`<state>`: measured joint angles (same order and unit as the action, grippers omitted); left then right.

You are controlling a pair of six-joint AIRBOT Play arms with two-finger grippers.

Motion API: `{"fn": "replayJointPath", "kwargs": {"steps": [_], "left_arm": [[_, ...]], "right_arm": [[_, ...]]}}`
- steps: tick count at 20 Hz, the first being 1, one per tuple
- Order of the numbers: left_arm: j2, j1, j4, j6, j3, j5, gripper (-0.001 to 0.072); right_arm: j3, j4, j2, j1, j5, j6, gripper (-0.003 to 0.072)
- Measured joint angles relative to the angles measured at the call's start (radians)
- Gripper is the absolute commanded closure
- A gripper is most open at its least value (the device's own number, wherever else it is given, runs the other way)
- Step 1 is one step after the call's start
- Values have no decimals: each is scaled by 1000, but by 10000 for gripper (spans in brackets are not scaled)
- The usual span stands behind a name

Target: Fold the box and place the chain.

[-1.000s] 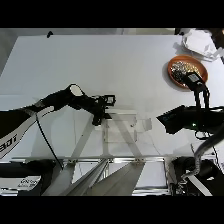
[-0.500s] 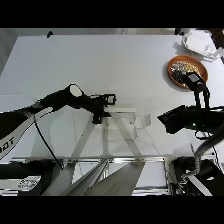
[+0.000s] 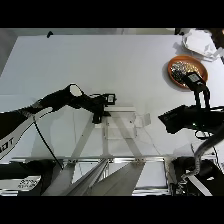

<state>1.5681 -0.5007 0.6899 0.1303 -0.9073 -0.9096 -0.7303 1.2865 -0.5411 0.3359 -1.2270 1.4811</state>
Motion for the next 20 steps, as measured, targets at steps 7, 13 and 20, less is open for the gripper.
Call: {"fn": "replayJointPath", "kwargs": {"steps": [7, 13, 20], "left_arm": [[0, 0, -1, 0, 0, 0, 700], [0, 0, -1, 0, 0, -2, 700], [0, 0, -1, 0, 0, -3, 700]], "right_arm": [[0, -1, 0, 0, -3, -87, 669], [60, -27, -21, 0, 17, -379, 674], [230, -105, -124, 93, 187, -786, 220]]}}
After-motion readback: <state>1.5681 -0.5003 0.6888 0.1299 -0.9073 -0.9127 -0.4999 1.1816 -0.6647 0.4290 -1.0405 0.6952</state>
